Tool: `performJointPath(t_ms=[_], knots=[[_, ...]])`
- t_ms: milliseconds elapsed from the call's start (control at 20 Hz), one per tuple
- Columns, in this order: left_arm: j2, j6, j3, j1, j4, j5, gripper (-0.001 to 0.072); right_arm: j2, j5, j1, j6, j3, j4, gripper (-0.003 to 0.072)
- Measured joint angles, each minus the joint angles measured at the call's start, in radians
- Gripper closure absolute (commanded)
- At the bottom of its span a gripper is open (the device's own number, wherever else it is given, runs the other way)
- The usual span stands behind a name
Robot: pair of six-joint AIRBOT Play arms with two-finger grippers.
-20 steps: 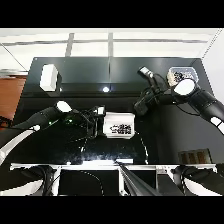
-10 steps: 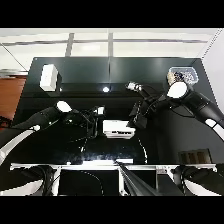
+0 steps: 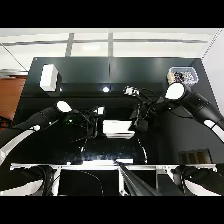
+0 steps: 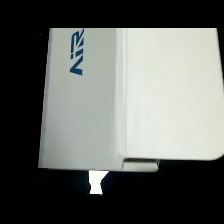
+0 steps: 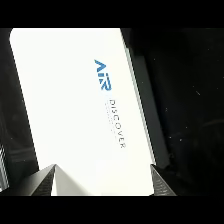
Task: Fold the box and place the chain.
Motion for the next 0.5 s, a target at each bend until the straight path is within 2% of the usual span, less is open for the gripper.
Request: performJointPath(t_ms=[500], knots=[[0.000, 0.000, 0.000, 0.000, 0.000, 0.000, 0.0301, -0.012, -0.058, 0.066, -0.001, -0.001, -0.066, -0.0021]])
